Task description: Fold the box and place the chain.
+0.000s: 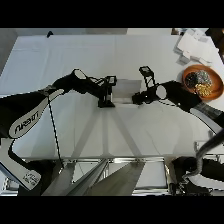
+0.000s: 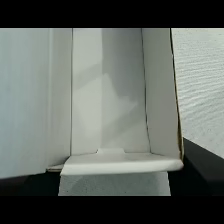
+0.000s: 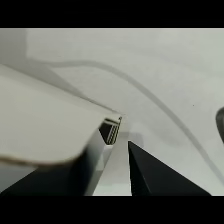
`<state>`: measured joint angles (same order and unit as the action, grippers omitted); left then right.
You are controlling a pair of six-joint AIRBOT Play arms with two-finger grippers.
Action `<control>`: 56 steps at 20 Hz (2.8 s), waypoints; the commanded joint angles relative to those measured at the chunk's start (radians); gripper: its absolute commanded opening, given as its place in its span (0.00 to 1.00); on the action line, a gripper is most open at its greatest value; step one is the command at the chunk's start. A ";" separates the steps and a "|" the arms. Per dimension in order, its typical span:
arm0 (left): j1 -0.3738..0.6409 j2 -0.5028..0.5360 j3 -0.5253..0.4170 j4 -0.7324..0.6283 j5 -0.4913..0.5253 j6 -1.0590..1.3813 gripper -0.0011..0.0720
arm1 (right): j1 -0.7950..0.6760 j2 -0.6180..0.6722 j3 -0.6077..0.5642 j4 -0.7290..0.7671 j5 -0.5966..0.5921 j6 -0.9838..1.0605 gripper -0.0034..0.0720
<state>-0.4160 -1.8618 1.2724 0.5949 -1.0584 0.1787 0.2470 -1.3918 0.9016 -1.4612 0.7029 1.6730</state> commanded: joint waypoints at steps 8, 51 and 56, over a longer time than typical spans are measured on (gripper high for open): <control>0.001 0.000 0.000 0.000 0.000 0.000 0.39 | 0.069 -0.151 0.212 -0.129 0.247 0.352 0.45; 0.001 0.000 0.000 0.000 0.000 0.000 0.39 | -0.807 0.095 0.224 -0.305 0.285 -0.058 0.64; 0.001 0.000 0.000 0.000 0.000 0.000 0.39 | -0.883 -0.104 0.327 -0.253 0.241 -0.127 0.70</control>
<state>-0.4160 -1.8618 1.2724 0.5949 -1.0588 0.1780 -0.5827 -1.3956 1.1763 -1.7458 0.9726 1.6119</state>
